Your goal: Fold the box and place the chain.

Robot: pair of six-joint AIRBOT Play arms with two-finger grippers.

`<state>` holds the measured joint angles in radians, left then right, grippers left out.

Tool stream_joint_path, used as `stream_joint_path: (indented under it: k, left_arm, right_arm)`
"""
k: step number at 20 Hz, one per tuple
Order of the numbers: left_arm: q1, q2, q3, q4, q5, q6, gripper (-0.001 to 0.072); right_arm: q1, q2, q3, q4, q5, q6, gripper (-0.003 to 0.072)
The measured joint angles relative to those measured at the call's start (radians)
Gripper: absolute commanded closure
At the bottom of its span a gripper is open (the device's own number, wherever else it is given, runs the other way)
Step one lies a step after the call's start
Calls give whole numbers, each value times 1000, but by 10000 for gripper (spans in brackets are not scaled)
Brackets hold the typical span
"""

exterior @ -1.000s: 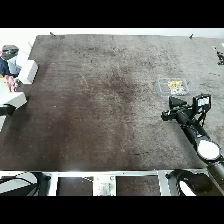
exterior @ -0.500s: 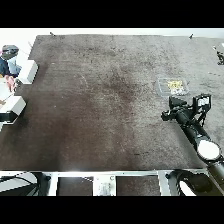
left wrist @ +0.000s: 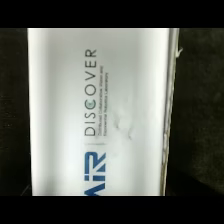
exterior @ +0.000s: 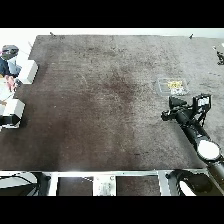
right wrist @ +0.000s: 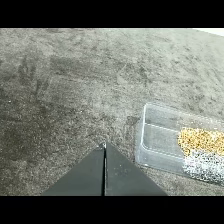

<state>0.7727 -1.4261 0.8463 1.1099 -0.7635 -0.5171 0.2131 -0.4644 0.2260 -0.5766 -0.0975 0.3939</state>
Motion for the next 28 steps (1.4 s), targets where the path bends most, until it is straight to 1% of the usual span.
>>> stream_joint_path:
  k: [1, 2, 6, 9, 11, 14, 17, 18, 19, 20, 24, 26, 28]
  left_arm:
    - [0, -1, 0, 2, 2, 0, 273]
    - [0, -2, 0, 5, 4, 0, -11]
    - [0, -4, 13, 5, -14, -19, -10]
    - [1, 2, 48, 4, -74, -51, -11]
    - [0, 14, 80, -2, -132, -67, -11]
    - [1, 60, 137, -36, -186, -82, -11]
    - [1, 126, 196, -74, -204, -90, -9]
    - [1, 148, 219, -90, -207, -94, 29]
    - [1, 169, 240, -113, -209, -100, 409]
    - [1, 189, 261, -147, -216, -103, 700]
    - [-5, 278, 309, -398, -214, -30, 704]
    - [-30, 338, 314, -504, -169, 28, 704]
    - [-73, 412, 290, -583, -101, 84, 704]
  right_arm:
    - [0, 0, 0, 0, 0, 0, 672]
    - [0, 0, 0, 0, 0, 0, 672]
    - [0, 0, 0, 0, 0, 0, 672]
    - [0, 0, 0, 0, 0, 0, 672]
    - [0, 0, 0, 0, -1, 0, 672]
    - [0, 0, 0, 0, -1, 0, 672]
    - [0, 0, 0, 0, -2, 0, 672]
    - [0, 0, 0, 0, -2, 0, 672]
    - [0, 0, 0, 0, -2, 0, 672]
    - [0, 0, 0, 0, -2, 0, 672]
    - [0, 0, 0, 0, -2, 0, 672]
    - [0, 0, 0, 0, -2, 0, 672]
    - [0, 0, 0, 0, -2, 0, 672]
